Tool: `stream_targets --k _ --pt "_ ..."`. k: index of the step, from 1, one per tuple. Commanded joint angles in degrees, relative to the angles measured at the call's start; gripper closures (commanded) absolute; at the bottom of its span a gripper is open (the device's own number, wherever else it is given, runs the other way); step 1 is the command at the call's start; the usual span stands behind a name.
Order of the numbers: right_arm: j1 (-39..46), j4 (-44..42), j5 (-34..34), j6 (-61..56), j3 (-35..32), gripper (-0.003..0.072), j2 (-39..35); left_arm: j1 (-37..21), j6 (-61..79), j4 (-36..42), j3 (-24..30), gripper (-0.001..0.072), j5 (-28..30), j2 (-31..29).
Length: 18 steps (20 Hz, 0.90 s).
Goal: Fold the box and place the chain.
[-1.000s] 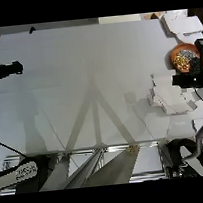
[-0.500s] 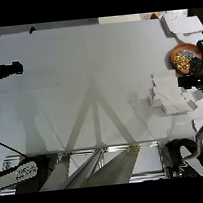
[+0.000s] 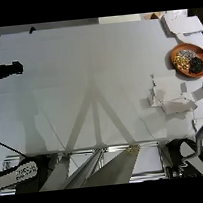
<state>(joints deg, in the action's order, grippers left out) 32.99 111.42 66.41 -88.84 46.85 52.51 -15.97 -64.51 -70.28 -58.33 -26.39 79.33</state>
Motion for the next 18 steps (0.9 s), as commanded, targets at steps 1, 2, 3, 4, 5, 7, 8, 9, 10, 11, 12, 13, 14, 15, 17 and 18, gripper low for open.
stream_targets --k 1,2,3,4,5,7,8,9,10,11,12,13,14,15,17,18 --pt "3.93 -1.27 4.59 2.4 6.34 0.0343 8.31 0.02 0.02 -0.02 0.02 0.0012 0.0 0.02" --pt "4.02 -2.08 5.86 3.28 9.22 0.0343 11.13 0.02 0.02 -0.02 0.02 0.0012 0.0 0.02" --pt "4.17 -3.32 6.45 4.13 11.8 0.0343 13.6 0.02 0.02 -0.02 0.02 0.0012 0.0 0.02" --pt "4.28 -3.85 6.99 4.79 13.97 0.0343 15.72 0.04 0.02 -0.02 0.02 0.0012 0.0 0.02" --pt "4.28 -4.26 7.82 5.33 15.76 0.0343 17.79 0.02 0.02 -0.02 0.02 0.0012 0.02 0.02" --pt "4.28 -6.71 9.77 7.26 17.29 0.0343 21.33 0.02 0.02 -0.02 0.02 0.0012 0.0 0.02" --pt "4.28 -8.15 11.02 8.57 17.29 0.0343 22.93 0.02 0.02 -0.02 0.02 0.0012 0.0 0.02" --pt "4.28 -8.72 12.92 9.97 17.29 0.0343 24.74 0.02 0.02 -0.02 0.02 0.0012 0.0 0.02" --pt "4.28 -8.26 14.34 10.14 17.29 0.0343 26.38 0.04 0.0 -0.02 0.02 0.0012 0.0 0.02" --pt "4.28 -7.89 14.82 10.95 17.29 0.0342 27.47 0.02 0.02 -0.02 0.02 0.0012 0.0 0.02" --pt "4.28 -7.93 14.69 11.37 17.29 0.0342 28.11 0.02 0.02 -0.02 0.02 0.0012 0.0 0.02" --pt "4.28 -7.91 14.01 11.41 17.29 0.0342 28.52 0.04 0.02 -0.02 0.02 0.0012 0.02 0.02" --pt "4.28 -7.85 13.29 11.41 17.29 0.0342 28.83 0.02 0.02 -0.02 0.02 0.0012 0.02 0.02" --pt "4.28 -7.26 12.96 11.47 17.29 0.0342 29.31 0.02 0.02 -0.02 0.02 0.0012 0.0 0.02" --pt "4.7 -6.25 12.87 11.43 17.29 0.0342 30.6 0.04 0.02 -0.02 0.02 0.0012 0.0 0.02" --pt "5.51 -6.6 12.87 11.43 17.29 0.0342 31.32 0.04 0.02 -0.02 0.02 0.0012 0.0 0.02"
